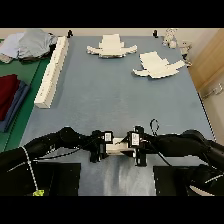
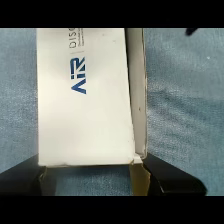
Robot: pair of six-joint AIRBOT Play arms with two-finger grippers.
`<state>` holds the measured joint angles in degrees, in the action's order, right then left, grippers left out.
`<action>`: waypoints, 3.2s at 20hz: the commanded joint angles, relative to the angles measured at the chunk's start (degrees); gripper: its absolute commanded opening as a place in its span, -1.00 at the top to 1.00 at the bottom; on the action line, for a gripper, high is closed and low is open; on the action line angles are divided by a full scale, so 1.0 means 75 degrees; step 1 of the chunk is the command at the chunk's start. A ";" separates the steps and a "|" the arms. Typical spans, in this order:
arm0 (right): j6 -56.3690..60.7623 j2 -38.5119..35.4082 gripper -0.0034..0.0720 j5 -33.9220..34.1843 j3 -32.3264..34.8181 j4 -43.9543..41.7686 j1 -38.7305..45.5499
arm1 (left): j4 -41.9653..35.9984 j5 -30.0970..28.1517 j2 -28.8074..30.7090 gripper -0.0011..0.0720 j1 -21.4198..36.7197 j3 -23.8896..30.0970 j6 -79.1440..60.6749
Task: Fold the box.
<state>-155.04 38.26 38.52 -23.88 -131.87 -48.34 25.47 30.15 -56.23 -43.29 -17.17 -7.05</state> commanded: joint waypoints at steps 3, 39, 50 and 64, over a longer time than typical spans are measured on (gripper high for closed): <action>0.2311 -0.0189 0.90 -0.1005 0.0507 -0.1157 -0.0003 | 0.0000 -0.0003 0.0000 -0.70 0.0006 -0.0003 0.0000; 0.3815 -0.0516 0.90 -0.4733 0.1955 -0.1212 -0.1897 | 0.0000 -0.0003 0.0000 -0.70 0.0006 -0.0003 0.0000; 0.4272 0.0938 0.90 -0.2197 -0.0128 0.1871 0.0941 | 0.0000 -0.0003 0.0000 -0.70 0.0006 -0.0003 0.0000; 0.9667 0.3124 0.85 0.2617 -0.3392 0.6473 0.3209 | 0.0000 -0.0017 0.0000 -0.70 0.0006 -0.0003 -0.0003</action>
<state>-89.21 59.68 55.18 -48.27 -85.56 -24.99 25.45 30.13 -56.23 -43.29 -17.15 -7.03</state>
